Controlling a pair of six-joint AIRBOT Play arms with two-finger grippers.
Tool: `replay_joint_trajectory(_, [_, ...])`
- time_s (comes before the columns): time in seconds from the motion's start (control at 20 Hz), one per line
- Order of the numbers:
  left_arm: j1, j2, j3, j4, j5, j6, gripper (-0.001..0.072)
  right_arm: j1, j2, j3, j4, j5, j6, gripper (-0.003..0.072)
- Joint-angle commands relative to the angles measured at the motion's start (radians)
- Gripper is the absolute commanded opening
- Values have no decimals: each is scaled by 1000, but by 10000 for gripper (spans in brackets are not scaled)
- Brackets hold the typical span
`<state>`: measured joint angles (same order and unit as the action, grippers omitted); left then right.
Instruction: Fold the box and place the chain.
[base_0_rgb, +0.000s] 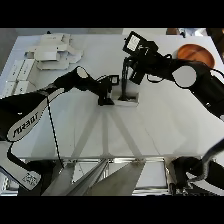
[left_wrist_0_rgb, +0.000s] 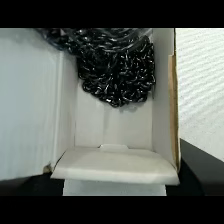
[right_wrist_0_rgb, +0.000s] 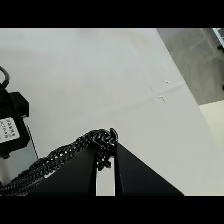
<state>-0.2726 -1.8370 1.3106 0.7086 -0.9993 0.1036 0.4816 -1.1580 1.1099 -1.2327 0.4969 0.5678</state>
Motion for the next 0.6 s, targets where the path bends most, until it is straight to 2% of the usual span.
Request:
replay_joint_trajectory(0.0, [1,0,1,0,0,0,584,2,-1,2,-28,-3,4,14])
replay_joint_trajectory(0.1, [1,0,1,0,0,0,584,2,-1,2,-27,37,5,13])
replay_joint_trajectory(0.35, [1,0,1,0,0,0,584,2,-6,1,-27,321,74,15])
replay_joint_trajectory(0.55, [1,0,1,0,0,0,584,2,-74,-2,-24,380,115,15])
